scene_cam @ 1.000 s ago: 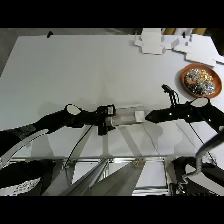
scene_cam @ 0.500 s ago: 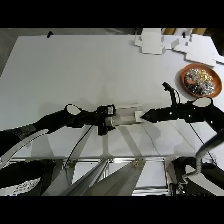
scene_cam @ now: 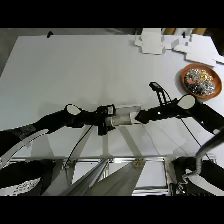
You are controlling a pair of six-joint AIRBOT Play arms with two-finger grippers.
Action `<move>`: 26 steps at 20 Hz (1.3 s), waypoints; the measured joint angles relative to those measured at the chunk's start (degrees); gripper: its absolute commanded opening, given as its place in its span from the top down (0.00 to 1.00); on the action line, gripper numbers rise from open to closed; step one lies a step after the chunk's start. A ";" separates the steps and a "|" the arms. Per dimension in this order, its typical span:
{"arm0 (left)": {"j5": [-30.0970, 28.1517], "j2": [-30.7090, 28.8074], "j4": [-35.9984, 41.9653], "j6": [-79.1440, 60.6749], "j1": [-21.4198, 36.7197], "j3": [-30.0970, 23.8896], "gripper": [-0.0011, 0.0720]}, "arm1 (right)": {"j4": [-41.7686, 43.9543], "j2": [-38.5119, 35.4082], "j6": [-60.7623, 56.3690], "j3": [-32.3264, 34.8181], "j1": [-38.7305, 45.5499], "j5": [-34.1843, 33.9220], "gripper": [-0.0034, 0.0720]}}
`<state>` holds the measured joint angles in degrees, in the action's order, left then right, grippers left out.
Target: Fold the box and place the chain.
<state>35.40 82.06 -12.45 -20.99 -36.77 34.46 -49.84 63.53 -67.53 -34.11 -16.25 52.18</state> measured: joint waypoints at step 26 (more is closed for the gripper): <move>0.15 0.00 -0.04 -0.02 0.00 -0.02 0.75 | -29.64 14.40 -39.06 -13.38 -17.31 6.25 0.67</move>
<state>35.55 82.06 -12.49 -21.02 -36.77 34.44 -79.48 77.93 -106.59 -47.48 -33.56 58.43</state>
